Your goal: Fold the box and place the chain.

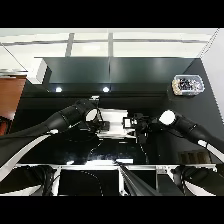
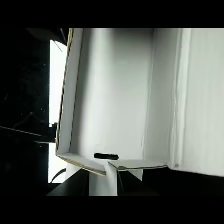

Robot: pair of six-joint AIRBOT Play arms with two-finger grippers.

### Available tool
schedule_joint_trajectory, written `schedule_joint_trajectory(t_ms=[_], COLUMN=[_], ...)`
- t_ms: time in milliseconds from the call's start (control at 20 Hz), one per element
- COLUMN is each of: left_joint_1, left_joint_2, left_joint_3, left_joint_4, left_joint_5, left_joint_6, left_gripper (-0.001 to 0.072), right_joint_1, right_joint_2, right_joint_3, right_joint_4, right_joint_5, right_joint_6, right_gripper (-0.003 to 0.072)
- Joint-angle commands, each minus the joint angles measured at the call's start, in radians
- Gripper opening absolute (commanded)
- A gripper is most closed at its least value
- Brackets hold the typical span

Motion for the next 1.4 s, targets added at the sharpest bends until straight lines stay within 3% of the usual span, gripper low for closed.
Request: schedule_joint_trajectory(t_ms=[0,450,900,1000,1100,1150,1200,1250,1350], left_joint_1=[0.000,0.000,0.000,0.000,0.000,0.000,0.000,0.000,0.000], left_joint_2=[0.000,0.000,0.000,0.000,0.000,0.000,0.000,0.000,0.000], left_joint_3=[0.000,0.000,0.000,0.000,0.000,0.000,0.000,0.000,0.000], left_joint_4=[-0.001,-0.005,-0.005,-0.005,-0.005,-0.005,-0.005,-0.005,-0.005], left_joint_5=[0.000,0.000,0.000,0.000,0.000,0.000,0.000,0.000,0.000], left_joint_6=[0.000,-0.001,-0.001,-0.001,-0.001,-0.001,-0.001,-0.001,-0.001], left_gripper=[0.0027,0.0027,0.0027,0.0027,0.0027,0.0027,0.0027,0.0027,0.0027], right_joint_1=[0.018,0.018,0.017,0.017,0.017,0.017,0.017,0.017,0.017], right_joint_2=[-0.002,-0.049,-0.053,-0.053,-0.053,-0.053,-0.053,-0.053,-0.052], right_joint_3=[0.000,0.000,0.000,0.000,0.000,0.000,0.000,0.000,0.001], right_joint_4=[0.057,0.207,0.206,0.207,0.206,0.207,0.206,0.205,0.205], right_joint_5=[-0.034,-0.061,-0.063,-0.076,-0.078,-0.082,-0.081,-0.081,-0.082], right_joint_6=[0.010,0.010,0.010,0.023,0.026,0.029,0.030,0.036,0.053], right_gripper=[0.0191,0.0192,0.0193,0.0386,0.0216,0.0391,0.0354,0.0142,0.0125])
